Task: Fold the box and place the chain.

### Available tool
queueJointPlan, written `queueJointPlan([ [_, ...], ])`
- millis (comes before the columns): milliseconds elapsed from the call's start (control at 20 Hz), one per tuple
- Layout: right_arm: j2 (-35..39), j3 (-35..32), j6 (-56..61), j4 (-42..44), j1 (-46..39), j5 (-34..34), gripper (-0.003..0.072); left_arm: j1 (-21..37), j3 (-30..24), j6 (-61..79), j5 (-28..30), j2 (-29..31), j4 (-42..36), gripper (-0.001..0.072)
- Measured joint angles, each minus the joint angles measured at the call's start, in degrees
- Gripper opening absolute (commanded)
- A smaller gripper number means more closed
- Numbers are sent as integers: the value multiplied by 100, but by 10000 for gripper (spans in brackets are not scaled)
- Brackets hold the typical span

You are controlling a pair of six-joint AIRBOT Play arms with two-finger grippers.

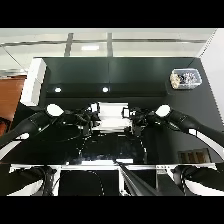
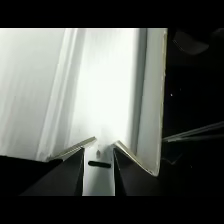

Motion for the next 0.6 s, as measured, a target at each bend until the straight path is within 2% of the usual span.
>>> queueJointPlan([
  [150,0,0,2,0,0,-2,64,-24,-2,-2,94,-28,-203,216],
  [200,0,0,2,0,0,-4,64,-28,-4,-9,114,-39,-245,149],
  [250,0,2,2,0,0,-4,64,-28,-4,-15,122,-39,-280,51],
  [300,0,0,2,-2,0,-2,64,-33,-4,-15,140,-44,-317,41],
  [350,0,2,0,-2,0,-2,64,-33,-4,-15,133,-46,-328,154],
  [400,0,2,0,-2,0,-2,64,-35,-4,-15,122,-50,-339,378],
  [450,0,0,0,-2,0,-2,64,-35,-4,-22,101,-50,-352,310],
  [500,0,0,0,-2,0,-2,64,-35,-4,-37,90,-48,-365,108],
  [550,0,2,0,-2,0,-2,64,-33,-7,-35,83,-50,-354,197],
  [600,0,2,-2,-4,0,-2,64,-33,-7,-20,50,-50,-352,424],
])
